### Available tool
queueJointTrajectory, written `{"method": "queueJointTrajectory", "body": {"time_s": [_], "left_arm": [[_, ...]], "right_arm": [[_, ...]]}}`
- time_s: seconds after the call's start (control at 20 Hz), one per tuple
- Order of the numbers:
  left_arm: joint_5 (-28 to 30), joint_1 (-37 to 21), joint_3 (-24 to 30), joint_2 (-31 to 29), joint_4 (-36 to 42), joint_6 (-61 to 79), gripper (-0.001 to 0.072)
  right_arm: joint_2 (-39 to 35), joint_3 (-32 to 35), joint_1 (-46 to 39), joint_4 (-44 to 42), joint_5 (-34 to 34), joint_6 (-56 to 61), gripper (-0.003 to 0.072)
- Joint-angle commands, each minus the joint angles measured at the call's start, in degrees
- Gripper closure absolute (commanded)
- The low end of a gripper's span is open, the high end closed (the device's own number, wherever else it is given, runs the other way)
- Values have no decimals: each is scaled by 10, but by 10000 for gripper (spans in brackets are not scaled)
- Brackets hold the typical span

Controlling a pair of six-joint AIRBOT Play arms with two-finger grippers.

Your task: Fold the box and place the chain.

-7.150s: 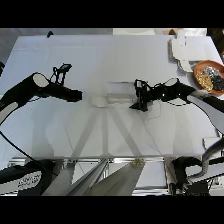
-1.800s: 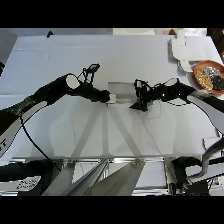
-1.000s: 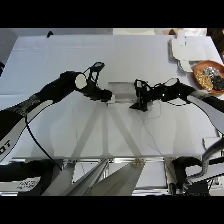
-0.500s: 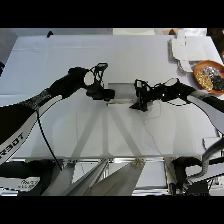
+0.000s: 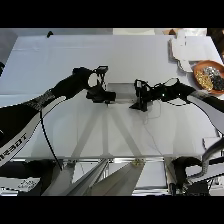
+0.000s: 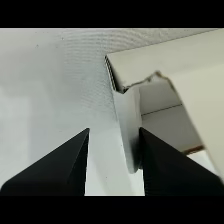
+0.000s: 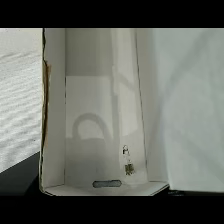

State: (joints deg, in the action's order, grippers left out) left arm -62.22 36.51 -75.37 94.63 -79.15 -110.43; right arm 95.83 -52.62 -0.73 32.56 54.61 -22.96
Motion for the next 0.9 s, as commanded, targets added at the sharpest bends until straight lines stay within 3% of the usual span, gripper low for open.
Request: {"method": "queueJointTrajectory", "body": {"time_s": [0.0, 0.75, 0.85], "left_arm": [[-18, 7, -30, 2, -38, -19, 388], [-64, 40, -122, 98, -73, -123, 390], [-64, 43, -121, 98, -79, -137, 447]], "right_arm": [[0, 0, 0, 0, 0, 0, 289], [0, 0, 0, 0, 0, 0, 289], [0, 0, 0, 0, 0, 0, 289]]}}
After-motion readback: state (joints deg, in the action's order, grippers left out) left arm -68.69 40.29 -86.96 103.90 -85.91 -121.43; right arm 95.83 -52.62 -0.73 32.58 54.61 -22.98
